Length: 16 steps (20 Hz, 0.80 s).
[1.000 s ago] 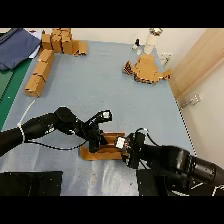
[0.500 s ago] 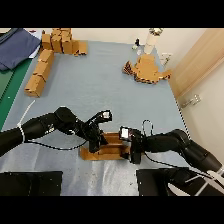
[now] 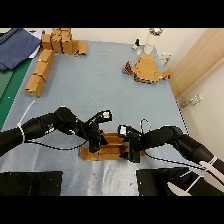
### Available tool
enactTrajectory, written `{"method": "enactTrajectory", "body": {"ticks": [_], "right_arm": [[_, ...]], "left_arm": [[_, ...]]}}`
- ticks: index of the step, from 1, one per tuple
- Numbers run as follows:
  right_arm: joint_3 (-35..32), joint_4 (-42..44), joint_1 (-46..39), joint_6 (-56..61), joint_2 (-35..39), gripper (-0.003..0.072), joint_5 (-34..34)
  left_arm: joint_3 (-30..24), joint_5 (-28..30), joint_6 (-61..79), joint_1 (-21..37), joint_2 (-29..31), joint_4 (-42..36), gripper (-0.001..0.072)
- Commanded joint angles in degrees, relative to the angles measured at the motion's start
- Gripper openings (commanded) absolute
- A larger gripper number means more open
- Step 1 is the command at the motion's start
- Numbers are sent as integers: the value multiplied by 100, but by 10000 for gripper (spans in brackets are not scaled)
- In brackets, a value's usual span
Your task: Fold the box.
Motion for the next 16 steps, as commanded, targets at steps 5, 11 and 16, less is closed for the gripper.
{"method": "enactTrajectory", "body": {"ticks": [5,11,16], "right_arm": [[4,-11,-13,63,-24,714,-42],[-31,33,2,-496,-216,713,-13],[-31,90,2,-1174,-367,711,2]], "left_arm": [[2,0,0,2,-2,0,13],[2,2,0,2,-2,0,12],[2,2,0,2,-2,0,12]]}}
